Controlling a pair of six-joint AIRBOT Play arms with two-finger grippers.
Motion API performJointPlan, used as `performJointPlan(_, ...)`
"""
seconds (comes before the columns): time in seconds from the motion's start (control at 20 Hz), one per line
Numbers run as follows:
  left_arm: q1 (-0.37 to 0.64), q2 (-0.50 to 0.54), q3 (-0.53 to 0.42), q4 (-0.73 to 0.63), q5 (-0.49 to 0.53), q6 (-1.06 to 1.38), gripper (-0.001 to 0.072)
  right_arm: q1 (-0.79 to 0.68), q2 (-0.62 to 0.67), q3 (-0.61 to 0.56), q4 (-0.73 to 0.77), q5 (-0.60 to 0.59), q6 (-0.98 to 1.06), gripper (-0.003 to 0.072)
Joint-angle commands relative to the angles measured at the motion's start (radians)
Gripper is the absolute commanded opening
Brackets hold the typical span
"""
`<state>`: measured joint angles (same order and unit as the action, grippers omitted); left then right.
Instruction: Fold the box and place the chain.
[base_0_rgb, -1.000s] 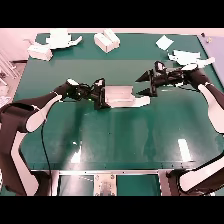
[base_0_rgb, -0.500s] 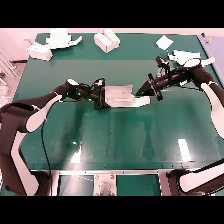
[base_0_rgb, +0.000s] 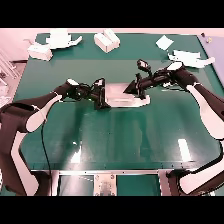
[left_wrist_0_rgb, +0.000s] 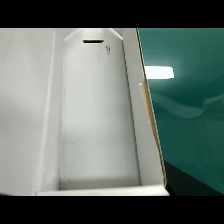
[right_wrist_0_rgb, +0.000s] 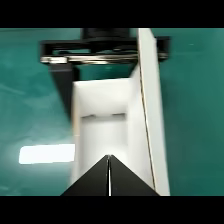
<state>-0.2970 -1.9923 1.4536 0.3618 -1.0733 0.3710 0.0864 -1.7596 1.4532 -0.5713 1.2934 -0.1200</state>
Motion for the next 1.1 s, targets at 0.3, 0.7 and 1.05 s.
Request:
performJointPlan(0.3, 0.001, 0.000, 0.000, 0.000, -0.001, 0.000, 0.0538, -0.030, -0.022, 0.002, 0.020, -0.273, -0.038, 0.0010)
performJointPlan(0.7, 0.001, 0.000, 0.000, 0.000, -0.001, 0.000, 0.0538, -0.032, -0.134, 0.001, 0.019, -0.224, -0.037, 0.0010)
performJointPlan(1.05, 0.001, 0.000, 0.000, 0.000, 0.000, 0.000, 0.0538, -0.032, -0.138, 0.003, 0.017, -0.215, -0.035, 0.0010)
